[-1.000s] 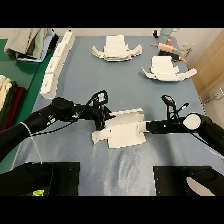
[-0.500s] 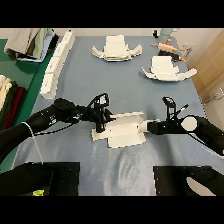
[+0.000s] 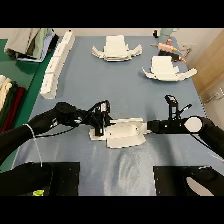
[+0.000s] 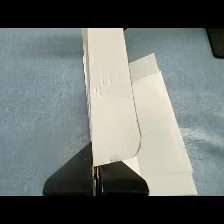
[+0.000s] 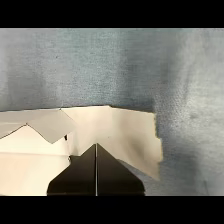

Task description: Fold the box.

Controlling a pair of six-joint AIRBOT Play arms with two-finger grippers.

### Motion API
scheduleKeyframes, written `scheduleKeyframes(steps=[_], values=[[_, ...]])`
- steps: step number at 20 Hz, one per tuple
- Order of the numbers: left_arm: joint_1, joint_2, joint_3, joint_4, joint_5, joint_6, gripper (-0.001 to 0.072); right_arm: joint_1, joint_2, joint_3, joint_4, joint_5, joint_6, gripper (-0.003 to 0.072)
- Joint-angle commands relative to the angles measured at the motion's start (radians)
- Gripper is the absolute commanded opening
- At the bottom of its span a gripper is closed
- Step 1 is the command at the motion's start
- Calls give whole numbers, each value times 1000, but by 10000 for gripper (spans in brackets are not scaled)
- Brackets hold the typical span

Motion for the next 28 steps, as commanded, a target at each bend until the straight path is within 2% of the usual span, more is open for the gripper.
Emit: scheduleKeyframes(steps=[1, 3, 8, 9, 12, 14, 18, 21, 28], values=[[0, -1, -4, -11, -14, 13, 14, 1, 20, 0, 2, -12, 1, 1], [-2, -1, -4, -19, -25, 13, 16, 1, 28, 0, -1, -27, 1, 1], [2, -1, -2, -19, 50, 13, 15, 1, 34, 0, -1, -45, 2, 1], [8, -1, -2, -19, 32, 13, 15, 1, 34, 0, -1, -45, 8, 1], [60, -1, 20, -19, -146, 13, 15, 1, 34, 0, -2, -45, 9, 1], [89, -1, 39, -19, -196, 13, 15, 1, 34, 0, -2, -53, 9, 1], [99, -12, 43, -16, -218, 7, 16, 1, 34, 0, -2, -86, 9, 1], [98, -59, 40, -20, -221, 5, 16, 1, 34, 0, -2, -105, 9, 1], [99, -107, 40, -20, -198, 5, 16, 1, 34, 0, -2, -105, 9, 1]])
